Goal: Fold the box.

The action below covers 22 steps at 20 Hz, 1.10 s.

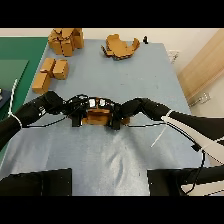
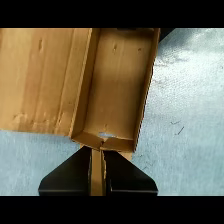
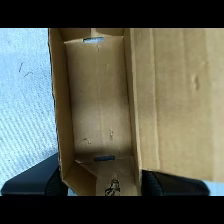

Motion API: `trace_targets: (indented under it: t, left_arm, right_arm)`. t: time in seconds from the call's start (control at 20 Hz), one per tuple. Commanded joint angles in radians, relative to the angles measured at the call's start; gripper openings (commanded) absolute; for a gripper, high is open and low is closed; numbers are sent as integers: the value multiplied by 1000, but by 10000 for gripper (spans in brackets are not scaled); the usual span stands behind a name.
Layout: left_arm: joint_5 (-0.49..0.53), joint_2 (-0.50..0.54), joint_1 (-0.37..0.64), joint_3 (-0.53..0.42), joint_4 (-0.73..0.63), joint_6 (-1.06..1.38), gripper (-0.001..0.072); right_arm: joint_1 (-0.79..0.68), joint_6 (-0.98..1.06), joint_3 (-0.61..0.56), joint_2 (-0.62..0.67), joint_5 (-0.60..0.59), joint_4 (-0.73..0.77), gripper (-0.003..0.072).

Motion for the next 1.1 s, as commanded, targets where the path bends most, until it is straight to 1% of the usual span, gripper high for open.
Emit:
trace_targets:
  t: [0.0, 0.15, 0.4, 0.45, 0.5, 0.55, 0.65, 0.7, 0.75, 0.8, 0.9, 0.95, 1.0, 1.05]
  left_arm:
    - [-2, -2, -29, 0, -26, 4, 106]
    - [0, -2, -36, 0, -54, 4, 106]
    - [0, -9, -36, 0, -55, 3, 110]
    - [0, -14, -35, 0, -51, 3, 208]
    - [0, -17, -35, 0, -50, -3, 377]
    - [1, -18, -35, 0, -50, -13, 484]
    - [3, -18, -34, 0, -49, -30, 480]
    - [15, -18, -34, 2, -48, -42, 399]
    - [20, -12, -34, 6, -26, -67, 70]
    - [13, 3, -34, 9, 2, -80, 16]
    - [-15, 62, -18, 10, 0, -121, 14]
    - [-42, 105, 8, 10, -9, -164, 11]
    - [-70, 148, 44, 10, -36, -210, 10]
    - [-104, 188, 103, 10, -89, -249, 10]
  right_arm:
    - [0, -1, 1, 0, 3, 0, 405]
    - [0, 0, 1, 0, 3, 0, 405]
    - [0, 0, 1, 0, 3, 0, 405]
    - [0, 0, 1, 0, 3, 0, 405]
    - [0, 0, 1, 0, 2, 0, 405]
    - [0, 0, 1, 0, 2, 0, 405]
    - [0, 0, 1, 0, 3, 0, 405]
    - [0, 0, 1, 0, 2, -1, 405]
    - [0, 0, 1, 0, 2, 0, 405]
    - [0, 0, 1, 0, 2, 0, 405]
    - [0, 0, 1, 0, 0, -1, 405]
    - [0, 0, 1, 0, 0, -1, 405]
    - [0, 0, 1, 0, 0, -1, 405]
    - [0, 0, 1, 0, 1, -1, 405]
